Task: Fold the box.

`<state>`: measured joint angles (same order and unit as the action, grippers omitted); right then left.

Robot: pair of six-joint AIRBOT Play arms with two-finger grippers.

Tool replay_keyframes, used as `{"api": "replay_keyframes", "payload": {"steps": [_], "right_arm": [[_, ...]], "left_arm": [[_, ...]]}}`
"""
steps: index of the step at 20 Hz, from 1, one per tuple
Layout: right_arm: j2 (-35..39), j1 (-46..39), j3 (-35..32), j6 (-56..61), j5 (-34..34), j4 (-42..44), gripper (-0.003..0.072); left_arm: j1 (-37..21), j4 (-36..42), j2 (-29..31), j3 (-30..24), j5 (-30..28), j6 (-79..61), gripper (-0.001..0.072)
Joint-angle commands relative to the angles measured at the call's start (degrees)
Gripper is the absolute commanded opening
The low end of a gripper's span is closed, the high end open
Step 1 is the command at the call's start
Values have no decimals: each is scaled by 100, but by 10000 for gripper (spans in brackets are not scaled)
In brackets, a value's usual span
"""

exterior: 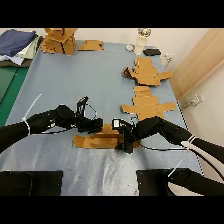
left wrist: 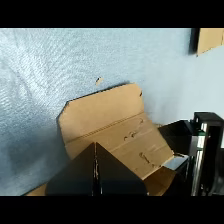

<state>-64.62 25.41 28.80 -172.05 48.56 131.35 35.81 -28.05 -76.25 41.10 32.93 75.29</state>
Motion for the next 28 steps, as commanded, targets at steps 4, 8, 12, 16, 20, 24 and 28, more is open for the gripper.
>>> {"api": "replay_keyframes", "payload": {"steps": [4, 8, 12, 16, 20, 24, 28], "right_arm": [[0, 4, 0, 0, 0, 0, 516], [0, 2, 0, 0, -2, -4, 516], [0, 2, 0, 0, -2, -15, 516], [0, 2, 0, 0, -2, -22, 516], [0, 2, 0, 0, -2, -39, 516], [0, 2, 0, 0, -2, -42, 516], [0, 2, 0, 0, -2, -42, 516]], "left_arm": [[-46, -323, -48, 144, 310, 280, 13], [-94, -280, -9, 144, 267, 313, 13], [-398, -315, 553, 133, 748, -142, 13], [-730, -1078, 1482, 116, 1499, -885, 13], [-1207, -1700, 2623, -393, 1871, -2190, 13], [-1137, -1375, 3355, -813, 2492, -4306, 163], [-575, -1392, 3147, -986, 1987, -5779, 704]]}}
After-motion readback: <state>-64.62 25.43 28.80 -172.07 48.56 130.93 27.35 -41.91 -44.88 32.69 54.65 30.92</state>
